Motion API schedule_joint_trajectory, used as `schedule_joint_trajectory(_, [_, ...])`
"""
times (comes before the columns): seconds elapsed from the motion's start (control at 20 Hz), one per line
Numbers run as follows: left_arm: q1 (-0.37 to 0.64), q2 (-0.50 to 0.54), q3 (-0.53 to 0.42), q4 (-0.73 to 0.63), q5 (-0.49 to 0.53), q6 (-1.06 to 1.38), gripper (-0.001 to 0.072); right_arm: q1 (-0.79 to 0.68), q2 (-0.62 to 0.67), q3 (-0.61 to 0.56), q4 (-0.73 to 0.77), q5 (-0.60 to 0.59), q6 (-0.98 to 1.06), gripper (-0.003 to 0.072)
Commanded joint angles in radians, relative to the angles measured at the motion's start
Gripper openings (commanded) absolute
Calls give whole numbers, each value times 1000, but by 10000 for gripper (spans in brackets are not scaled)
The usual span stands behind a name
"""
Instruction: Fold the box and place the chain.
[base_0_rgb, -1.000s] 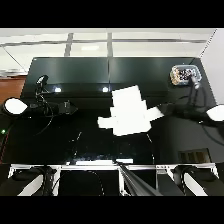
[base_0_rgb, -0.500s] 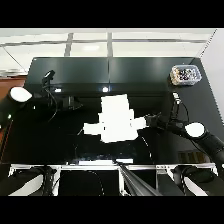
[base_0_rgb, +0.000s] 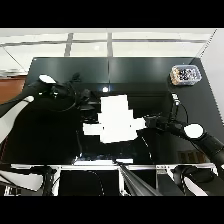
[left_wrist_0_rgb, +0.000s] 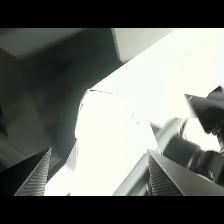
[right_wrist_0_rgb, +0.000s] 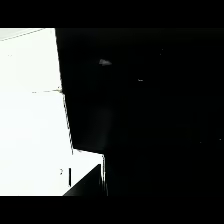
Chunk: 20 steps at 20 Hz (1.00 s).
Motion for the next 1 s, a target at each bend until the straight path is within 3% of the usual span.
schedule_joint_trajectory(0.0, [-70, -112, 57, -33, -76, 11, 694, 1, 1, -1, 0, -1, 0, 17])
schedule_joint_trajectory(0.35, [-117, -168, 166, -14, -180, 168, 674, 1, 1, -1, 0, -1, 0, 17])
schedule_joint_trajectory(0.45, [-122, -177, 188, 34, -218, 196, 466, 1, 1, -1, 0, -1, 0, 17])
schedule_joint_trajectory(0.5, [-129, -181, 200, 61, -233, 203, 456, 2, 1, -1, 0, 1, 0, 17])
schedule_joint_trajectory(0.55, [-138, -186, 211, 83, -261, 230, 385, 8, 1, -1, -2, -2, -1, 17])
schedule_joint_trajectory(0.75, [-175, -207, 243, 128, -306, 301, 311, 20, 1, -1, -8, -3, -1, 17])
schedule_joint_trajectory(0.8, [-183, -216, 255, 130, -314, 319, 220, 20, 1, -1, -8, -5, -1, 17])
schedule_joint_trajectory(0.9, [-188, -229, 280, 150, -334, 332, 134, 20, 1, -1, -8, -6, -1, 17])
schedule_joint_trajectory(0.95, [-188, -229, 288, 150, -337, 344, 126, 20, 1, -1, -8, -5, -1, 17])
